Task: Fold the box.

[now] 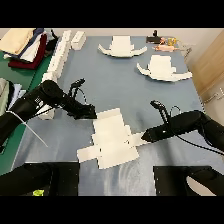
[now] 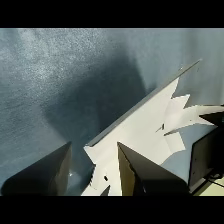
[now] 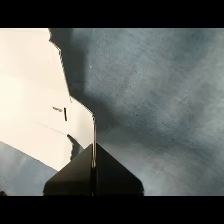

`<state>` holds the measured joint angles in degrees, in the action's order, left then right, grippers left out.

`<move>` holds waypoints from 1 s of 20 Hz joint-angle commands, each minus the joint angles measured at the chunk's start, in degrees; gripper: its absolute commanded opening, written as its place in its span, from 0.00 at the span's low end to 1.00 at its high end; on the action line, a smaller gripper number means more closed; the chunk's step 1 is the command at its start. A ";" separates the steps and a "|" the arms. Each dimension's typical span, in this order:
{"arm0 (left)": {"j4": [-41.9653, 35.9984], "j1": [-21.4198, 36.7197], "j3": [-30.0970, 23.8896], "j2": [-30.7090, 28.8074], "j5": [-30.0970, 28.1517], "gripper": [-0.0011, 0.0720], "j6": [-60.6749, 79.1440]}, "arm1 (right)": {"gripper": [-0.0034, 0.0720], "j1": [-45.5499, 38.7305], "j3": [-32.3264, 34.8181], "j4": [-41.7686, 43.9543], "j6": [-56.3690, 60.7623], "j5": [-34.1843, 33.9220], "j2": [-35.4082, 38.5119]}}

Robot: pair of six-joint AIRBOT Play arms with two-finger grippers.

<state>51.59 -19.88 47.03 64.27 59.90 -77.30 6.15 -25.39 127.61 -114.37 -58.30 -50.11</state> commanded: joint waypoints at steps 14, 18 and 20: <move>-23.82 3.80 -1.73 11.47 2.62 0.61 30.12 | 0.05 2.54 2.91 -4.87 3.45 7.45 5.42; -27.63 3.80 -1.73 15.21 8.74 0.29 37.86 | 0.05 2.51 2.91 -4.90 3.45 7.34 5.42; -27.61 3.80 -1.73 15.21 9.09 0.17 38.99 | 0.05 2.51 2.91 -4.90 3.45 7.32 5.42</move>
<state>26.65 -16.10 45.32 78.13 66.65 -43.33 8.62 -22.50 122.69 -110.93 -50.98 -44.73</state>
